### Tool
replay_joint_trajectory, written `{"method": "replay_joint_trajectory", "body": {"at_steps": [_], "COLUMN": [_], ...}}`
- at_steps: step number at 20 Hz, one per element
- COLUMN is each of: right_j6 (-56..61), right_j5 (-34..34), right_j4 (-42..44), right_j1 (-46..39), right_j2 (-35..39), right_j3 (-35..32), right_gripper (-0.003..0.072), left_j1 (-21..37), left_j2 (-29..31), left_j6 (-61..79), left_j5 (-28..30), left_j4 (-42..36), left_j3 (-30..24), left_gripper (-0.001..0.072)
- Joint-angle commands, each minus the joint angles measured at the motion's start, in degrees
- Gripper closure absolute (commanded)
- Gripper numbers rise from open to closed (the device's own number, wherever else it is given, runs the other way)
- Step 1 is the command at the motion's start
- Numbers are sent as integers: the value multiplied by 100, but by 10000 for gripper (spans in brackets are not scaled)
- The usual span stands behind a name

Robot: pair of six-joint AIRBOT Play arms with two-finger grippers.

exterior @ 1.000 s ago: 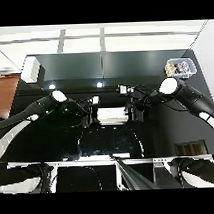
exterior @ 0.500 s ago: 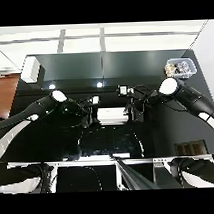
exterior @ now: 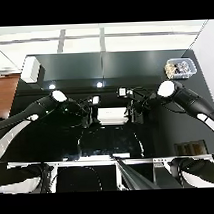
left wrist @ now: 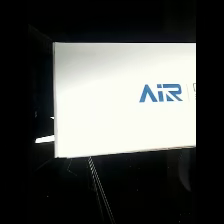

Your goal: Fold the box and place the chain.

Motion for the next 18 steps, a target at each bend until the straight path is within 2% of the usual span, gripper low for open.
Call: {"method": "replay_joint_trajectory", "body": {"at_steps": [1, 5, 8, 10, 11, 15, 18], "right_j6": [168, 1099, 2693, 3783, 3832, 3777, 3783], "right_j5": [13, 603, 977, 1019, 944, -223, -584], "right_j4": [57, 35, 48, 302, 669, 3108, 3434], "right_j1": [4, -129, -557, -761, -791, -693, -470], "right_j2": [4, 299, 566, 564, 564, 542, 341], "right_j3": [9, 391, 422, 146, -68, -949, -1043], "right_gripper": [539, 556, 558, 562, 671, 668, 667], "left_j1": [0, 0, 0, 0, 0, 0, 0], "left_j2": [-4, -4, -4, -4, -4, -4, -4], "left_j6": [-4, -4, -4, -7, -7, -7, -7], "left_j5": [4, 4, -7, -7, -7, -4, -4], "left_j4": [-2, -2, -2, -2, -2, -2, -2], "left_j3": [2, 2, 2, 2, 2, 2, 2], "left_gripper": [333, 333, 333, 333, 333, 333, 333]}}
